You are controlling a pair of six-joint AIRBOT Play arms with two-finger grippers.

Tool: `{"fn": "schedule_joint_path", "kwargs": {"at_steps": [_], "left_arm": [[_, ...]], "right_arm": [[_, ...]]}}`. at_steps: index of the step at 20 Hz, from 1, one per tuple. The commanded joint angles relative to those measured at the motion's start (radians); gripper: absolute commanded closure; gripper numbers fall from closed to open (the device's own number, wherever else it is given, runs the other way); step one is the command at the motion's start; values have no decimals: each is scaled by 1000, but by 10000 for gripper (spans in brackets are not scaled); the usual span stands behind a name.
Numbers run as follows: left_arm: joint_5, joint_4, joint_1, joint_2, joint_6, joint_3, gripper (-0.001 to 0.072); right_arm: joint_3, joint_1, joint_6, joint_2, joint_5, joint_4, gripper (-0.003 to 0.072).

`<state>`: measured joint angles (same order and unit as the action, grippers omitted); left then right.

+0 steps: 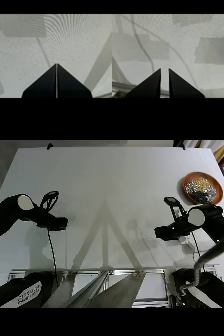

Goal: Fold the box and place the chain.

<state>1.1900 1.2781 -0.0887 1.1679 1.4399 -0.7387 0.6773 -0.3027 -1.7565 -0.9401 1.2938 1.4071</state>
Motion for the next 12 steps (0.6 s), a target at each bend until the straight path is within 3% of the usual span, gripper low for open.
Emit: {"fn": "schedule_joint_path", "kwargs": {"at_steps": [1,8,12], "left_arm": [[0,-3,0,1,0,0,699],[-5,-7,0,1,0,0,699],[-61,-31,0,1,0,0,699]], "right_arm": [[0,0,0,0,1,0,571],[0,0,0,0,0,0,571],[0,0,0,0,0,0,571]]}}
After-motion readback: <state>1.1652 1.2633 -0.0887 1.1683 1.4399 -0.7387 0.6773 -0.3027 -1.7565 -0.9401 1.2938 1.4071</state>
